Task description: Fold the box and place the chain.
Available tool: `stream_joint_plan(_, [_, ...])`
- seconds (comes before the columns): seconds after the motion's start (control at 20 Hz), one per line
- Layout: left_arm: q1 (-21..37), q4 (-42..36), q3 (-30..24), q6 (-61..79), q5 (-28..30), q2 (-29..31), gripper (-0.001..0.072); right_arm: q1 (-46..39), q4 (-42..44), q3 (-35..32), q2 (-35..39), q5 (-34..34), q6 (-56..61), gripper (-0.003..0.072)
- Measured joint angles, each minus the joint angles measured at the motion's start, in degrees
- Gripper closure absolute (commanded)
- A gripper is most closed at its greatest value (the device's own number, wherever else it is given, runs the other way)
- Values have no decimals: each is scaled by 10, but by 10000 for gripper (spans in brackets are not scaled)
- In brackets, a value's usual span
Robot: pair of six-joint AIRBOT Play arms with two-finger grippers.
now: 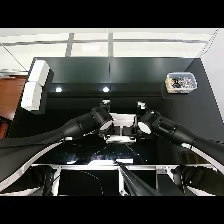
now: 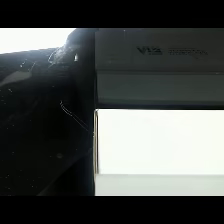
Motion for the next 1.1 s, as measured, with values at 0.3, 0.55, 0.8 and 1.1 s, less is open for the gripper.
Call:
stream_joint_plan(0.3, [0, 0, 0, 0, 0, 0, 683, 7, -2, 1, -3, 0, 0, 540])
stream_joint_plan(0.55, [0, 0, 0, -1, -2, 0, 683, 12, -2, 0, -4, -2, -1, 671])
stream_joint_plan(0.8, [0, 0, 0, -1, -2, 0, 682, 14, -3, 1, -3, -8, -2, 409])
stream_joint_plan(1.1, [0, 0, 0, 0, -2, 0, 683, 11, -5, 1, 30, 3, -33, 409])
